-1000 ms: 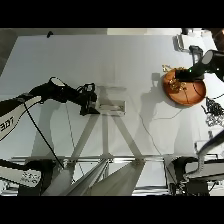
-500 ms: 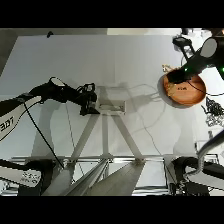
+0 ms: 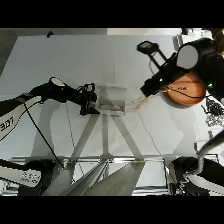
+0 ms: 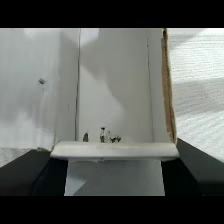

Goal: Fold the box and place the chain.

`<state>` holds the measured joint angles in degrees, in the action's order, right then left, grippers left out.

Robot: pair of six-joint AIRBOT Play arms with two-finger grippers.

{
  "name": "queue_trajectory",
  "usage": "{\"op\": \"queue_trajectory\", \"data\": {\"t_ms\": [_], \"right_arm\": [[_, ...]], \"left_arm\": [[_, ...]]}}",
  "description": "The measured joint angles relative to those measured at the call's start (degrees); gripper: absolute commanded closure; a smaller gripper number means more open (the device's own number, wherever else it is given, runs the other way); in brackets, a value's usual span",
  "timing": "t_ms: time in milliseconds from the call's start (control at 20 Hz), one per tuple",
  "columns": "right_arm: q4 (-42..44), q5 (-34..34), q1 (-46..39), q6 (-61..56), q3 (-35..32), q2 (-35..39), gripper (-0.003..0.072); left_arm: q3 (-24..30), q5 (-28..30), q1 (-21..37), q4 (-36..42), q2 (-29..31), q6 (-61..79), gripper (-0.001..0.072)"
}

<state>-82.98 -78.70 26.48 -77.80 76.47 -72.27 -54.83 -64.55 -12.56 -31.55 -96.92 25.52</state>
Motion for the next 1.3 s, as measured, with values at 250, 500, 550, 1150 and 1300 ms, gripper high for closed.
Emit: {"op": "queue_trajectory", "data": {"t_ms": [250, 500, 550, 1150, 1300], "right_arm": [[6.73, 5.73, 5.46, 0.07, -0.02, 0.07, 0.0679], [13.7, 12.61, 8.44, 2.03, -0.02, 0.07, 0.0679], [15.15, 14.1, 8.79, 2.43, -0.02, 0.07, 0.0679], [18.03, 21.92, 9.73, 7.67, -1.75, -4.15, 0.0678], [16.72, 22.12, 9.79, 7.37, -3.41, -7.67, 0.0678]], "left_arm": [[0.0, 0.02, 0.0, 0.0, 0.0, 0.0, 0.0271], [0.0, 0.0, 0.0, 0.02, 0.0, 0.0, 0.0271], [0.0, 0.0, 0.0, 0.0, 0.0, 0.0, 0.0271], [0.0, 0.0, 0.0, 0.02, 0.0, 0.0, 0.0271], [0.0, 0.0, 0.0, 0.0, 0.0, 0.0, 0.0271]]}}
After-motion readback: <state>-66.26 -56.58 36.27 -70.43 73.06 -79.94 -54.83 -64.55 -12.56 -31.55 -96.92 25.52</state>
